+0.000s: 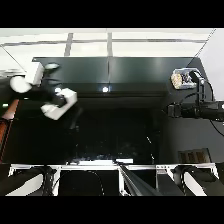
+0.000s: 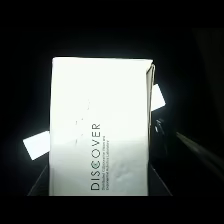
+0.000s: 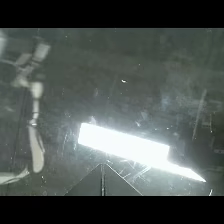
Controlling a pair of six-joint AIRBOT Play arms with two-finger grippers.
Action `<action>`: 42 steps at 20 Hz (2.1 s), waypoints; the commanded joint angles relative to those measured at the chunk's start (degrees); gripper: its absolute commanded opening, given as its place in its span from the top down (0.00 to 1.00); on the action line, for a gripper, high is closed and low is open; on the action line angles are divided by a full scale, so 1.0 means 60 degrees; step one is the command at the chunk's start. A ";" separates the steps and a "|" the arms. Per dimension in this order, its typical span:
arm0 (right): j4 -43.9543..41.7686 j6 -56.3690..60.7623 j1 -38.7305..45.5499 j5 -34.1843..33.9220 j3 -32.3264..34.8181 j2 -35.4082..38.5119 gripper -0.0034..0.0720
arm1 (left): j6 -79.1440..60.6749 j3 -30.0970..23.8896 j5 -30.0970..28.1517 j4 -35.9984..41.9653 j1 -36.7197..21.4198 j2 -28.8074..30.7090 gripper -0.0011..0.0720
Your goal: Fold the box and place the chain.
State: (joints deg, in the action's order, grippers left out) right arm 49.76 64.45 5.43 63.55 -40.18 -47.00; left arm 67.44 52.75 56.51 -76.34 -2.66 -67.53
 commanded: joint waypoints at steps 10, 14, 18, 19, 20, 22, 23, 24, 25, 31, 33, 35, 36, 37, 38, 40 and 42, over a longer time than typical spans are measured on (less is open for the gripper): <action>-0.0040 0.0051 -0.0004 -0.0823 0.0095 -0.0011 0.93 | -0.1031 0.0783 -0.2670 0.0499 -0.3942 -0.1814 0.56; -0.0040 0.0124 -0.0004 -0.1184 0.0095 -0.0011 0.93 | -0.1679 0.1985 -0.2630 0.0809 -0.3854 -0.3238 0.56; -0.0040 0.0120 -0.0004 -0.1253 0.0095 -0.0011 0.93 | -0.1679 0.2805 -0.2878 0.0794 -0.3850 -0.3993 0.27; -0.0044 0.0120 -0.0004 -0.1253 0.0095 -0.0011 0.93 | -0.1676 0.3064 -0.2925 0.0798 -0.3854 -0.3963 0.00; -0.0040 0.0120 -0.0007 -0.1253 0.0095 -0.0011 0.93 | -0.1672 0.3402 -0.2798 0.0798 -0.3850 -0.3880 0.00; -0.0036 0.0113 -0.0131 -0.1322 0.0095 -0.0011 0.93 | -0.1639 0.4317 -0.2142 0.0834 -0.3818 -0.3544 0.00; -0.0040 0.0109 -0.0270 -0.1472 0.0095 -0.0011 0.93 | -0.1494 0.4776 -0.1701 0.0889 -0.3781 -0.3370 0.01; -0.0036 0.0073 -0.0492 -0.1810 0.0095 -0.0011 0.93 | -0.1107 0.5271 -0.1162 0.0998 -0.3734 -0.3166 0.01; -0.0040 -0.0091 -0.0794 -0.2350 0.0095 -0.0011 0.93 | -0.0608 0.5646 -0.0696 0.1195 -0.3708 -0.2962 0.14; 0.0262 -0.0138 -0.2652 -0.5577 0.0095 -0.0729 0.93 | -0.1169 0.4095 0.0408 0.4393 -0.2575 -0.0889 0.95; 0.0940 -0.0138 -0.2619 -0.5716 0.0095 -0.1461 0.93 | -0.2087 0.1996 -0.0801 0.4524 -0.1566 0.0481 0.95; 0.1435 -0.0138 -0.2473 -0.5839 0.0095 -0.2095 0.93 | -0.2550 -0.0299 -0.2557 0.4455 -0.0776 0.1865 0.95; 0.1548 -0.0142 -0.2412 -0.5770 0.0095 -0.2255 0.93 | -0.2532 -0.1279 -0.3406 0.4299 -0.0594 0.2484 0.95; 0.1526 -0.0138 -0.2371 -0.5566 0.0095 -0.2291 0.93 | -0.2532 -0.1985 -0.4014 0.4313 -0.0568 0.2969 0.95; 0.1501 -0.0138 -0.2375 -0.5523 0.0095 -0.2288 0.93 | -0.2535 -0.2484 -0.4477 0.4299 -0.0572 0.3395 0.95; 0.1472 -0.0138 -0.2371 -0.5530 0.0091 -0.2288 0.93 | -0.2532 -0.3082 -0.4772 0.4306 -0.0630 0.4018 0.95; 0.1472 -0.0138 -0.2375 -0.5523 0.0095 -0.2288 0.93 | -0.2532 -0.3235 -0.4772 0.4313 -0.0627 0.4142 0.95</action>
State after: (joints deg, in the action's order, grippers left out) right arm 57.98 63.61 -8.84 30.50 -39.64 -60.14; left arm 53.01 38.48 32.18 -50.74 -7.09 -46.70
